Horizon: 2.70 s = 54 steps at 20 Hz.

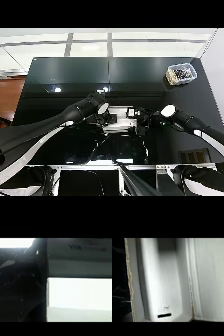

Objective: Fold the box and place the chain.

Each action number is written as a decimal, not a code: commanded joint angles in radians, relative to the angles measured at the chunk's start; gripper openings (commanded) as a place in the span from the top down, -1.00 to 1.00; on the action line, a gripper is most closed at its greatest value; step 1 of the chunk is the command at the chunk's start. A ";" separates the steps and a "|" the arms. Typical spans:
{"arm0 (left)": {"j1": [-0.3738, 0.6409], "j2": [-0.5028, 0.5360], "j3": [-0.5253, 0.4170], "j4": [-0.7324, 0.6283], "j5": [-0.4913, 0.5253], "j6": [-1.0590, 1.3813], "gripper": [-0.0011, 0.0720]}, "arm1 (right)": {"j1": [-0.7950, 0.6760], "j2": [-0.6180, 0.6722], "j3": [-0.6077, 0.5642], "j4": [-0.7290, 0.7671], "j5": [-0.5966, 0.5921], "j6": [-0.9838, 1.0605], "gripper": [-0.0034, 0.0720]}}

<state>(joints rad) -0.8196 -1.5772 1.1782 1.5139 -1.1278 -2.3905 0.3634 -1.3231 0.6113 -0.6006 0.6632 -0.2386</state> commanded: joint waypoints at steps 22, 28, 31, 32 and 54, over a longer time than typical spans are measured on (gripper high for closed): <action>0.009 0.000 0.000 -0.021 0.003 0.003 0.89 | -0.076 0.222 0.000 -0.190 0.149 0.113 -0.95; 0.009 0.000 0.000 -0.003 0.006 0.008 0.89 | -0.064 0.197 -0.001 -0.172 0.172 0.034 -0.95; 0.010 0.000 0.000 0.000 0.006 0.013 0.89 | -0.031 0.168 -0.003 -0.159 0.151 0.006 -0.07; 0.010 0.000 0.000 0.000 0.006 0.026 0.89 | -0.024 0.160 -0.003 -0.158 0.136 0.007 0.13; 0.010 0.000 0.000 -0.005 0.011 0.031 0.89 | 0.000 0.081 -0.003 0.095 0.114 0.083 -0.07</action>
<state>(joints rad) -0.8108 -1.5776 1.1782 1.5097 -1.1198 -2.3592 0.3626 -1.2392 0.6086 -0.5064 0.7731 -0.1818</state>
